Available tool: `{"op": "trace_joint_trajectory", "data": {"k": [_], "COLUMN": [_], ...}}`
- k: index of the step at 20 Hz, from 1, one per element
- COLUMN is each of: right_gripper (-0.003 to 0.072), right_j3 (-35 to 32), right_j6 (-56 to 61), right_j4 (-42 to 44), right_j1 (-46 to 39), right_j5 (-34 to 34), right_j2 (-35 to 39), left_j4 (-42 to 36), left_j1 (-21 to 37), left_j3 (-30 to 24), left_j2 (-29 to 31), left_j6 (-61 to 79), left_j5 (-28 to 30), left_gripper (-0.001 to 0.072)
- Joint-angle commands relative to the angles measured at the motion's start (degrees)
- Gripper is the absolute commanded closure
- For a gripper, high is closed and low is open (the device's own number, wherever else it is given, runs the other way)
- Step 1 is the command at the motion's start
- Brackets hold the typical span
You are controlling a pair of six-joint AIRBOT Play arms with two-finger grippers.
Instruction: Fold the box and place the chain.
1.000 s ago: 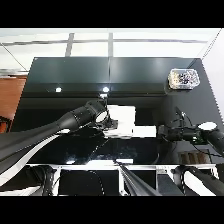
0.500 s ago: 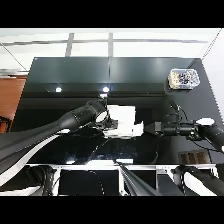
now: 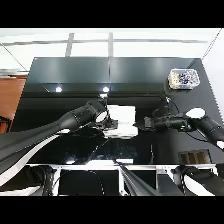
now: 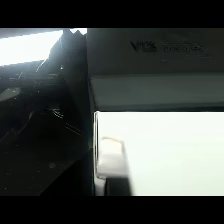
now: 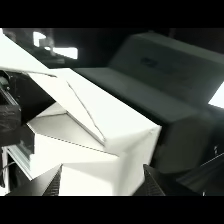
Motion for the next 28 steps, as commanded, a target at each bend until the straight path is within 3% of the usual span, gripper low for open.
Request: {"op": "trace_joint_trajectory", "data": {"k": [1, 7, 9, 10, 11, 12, 19, 28], "right_gripper": [0.0100, 0.0101, 0.0101, 0.0123, 0.0218, 0.0218, 0.0218, 0.0218], "right_j3": [2.2, 4.7, 8.1, 9.5, 10.8, 11.5, 17.9, 21.4], "right_j6": [8.7, 22.3, 33.0, 37.7, 41.6, 43.0, 52.9, 60.4], "right_j4": [-3.6, -14.2, -23.8, -28.6, -32.0, -34.0, -45.7, -52.2], "right_j1": [4.7, 14.8, 18.6, 20.0, 21.2, 22.1, 24.5, 31.9], "right_j5": [-3.2, -10.2, -10.0, -9.5, -9.2, -9.4, -2.0, -1.7], "right_j2": [0.0, 0.0, 0.0, 0.0, 0.0, 0.0, -5.4, -9.1], "left_j4": [0.0, 0.0, 0.0, 0.0, 0.0, 0.0, 0.0, 0.0], "left_j1": [0.0, 0.0, 0.0, 0.0, 0.1, 0.2, 0.2, 0.2], "left_j3": [0.0, 0.0, 0.0, 0.0, 0.0, 0.0, 0.0, 0.0], "left_j2": [0.0, 0.0, 0.0, 0.0, 0.0, 0.0, 0.0, 0.0], "left_j6": [0.0, 0.0, 0.0, 0.0, 0.0, 0.0, 0.0, 0.0], "left_j5": [0.0, 0.4, 0.5, 0.4, 0.4, 0.4, 0.4, 0.2], "left_gripper": [0.0679, 0.0679, 0.0678, 0.0679, 0.0679, 0.0679, 0.0678, 0.0679]}}
